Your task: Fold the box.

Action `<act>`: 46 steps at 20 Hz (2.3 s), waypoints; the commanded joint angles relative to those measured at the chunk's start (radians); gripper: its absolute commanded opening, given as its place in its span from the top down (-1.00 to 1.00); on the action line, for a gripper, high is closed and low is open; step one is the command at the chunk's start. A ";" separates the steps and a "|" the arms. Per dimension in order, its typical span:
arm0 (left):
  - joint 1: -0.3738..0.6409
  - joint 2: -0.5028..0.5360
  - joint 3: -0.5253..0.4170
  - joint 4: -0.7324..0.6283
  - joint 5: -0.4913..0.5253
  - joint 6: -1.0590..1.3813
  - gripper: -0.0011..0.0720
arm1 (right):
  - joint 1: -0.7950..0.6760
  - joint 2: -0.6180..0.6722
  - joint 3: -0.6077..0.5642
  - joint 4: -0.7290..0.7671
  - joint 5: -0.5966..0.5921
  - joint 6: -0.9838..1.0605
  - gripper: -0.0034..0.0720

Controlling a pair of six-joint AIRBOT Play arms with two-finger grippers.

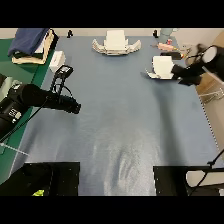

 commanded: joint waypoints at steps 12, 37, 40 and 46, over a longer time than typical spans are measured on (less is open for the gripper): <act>0.000 0.001 0.000 -0.003 0.151 -0.020 0.93 | -0.273 -0.534 0.424 0.416 -0.039 -0.217 0.01; 0.000 0.001 0.000 -0.093 0.081 -0.023 0.93 | -0.127 0.882 -1.010 0.290 -0.075 -0.129 0.91; 0.000 0.001 0.000 -0.109 0.080 -0.023 0.93 | -0.106 0.998 -1.067 0.237 0.003 -0.068 0.91; 0.000 0.001 0.000 -0.131 0.079 -0.023 0.93 | -0.107 1.016 -1.069 0.163 0.094 -0.067 -0.12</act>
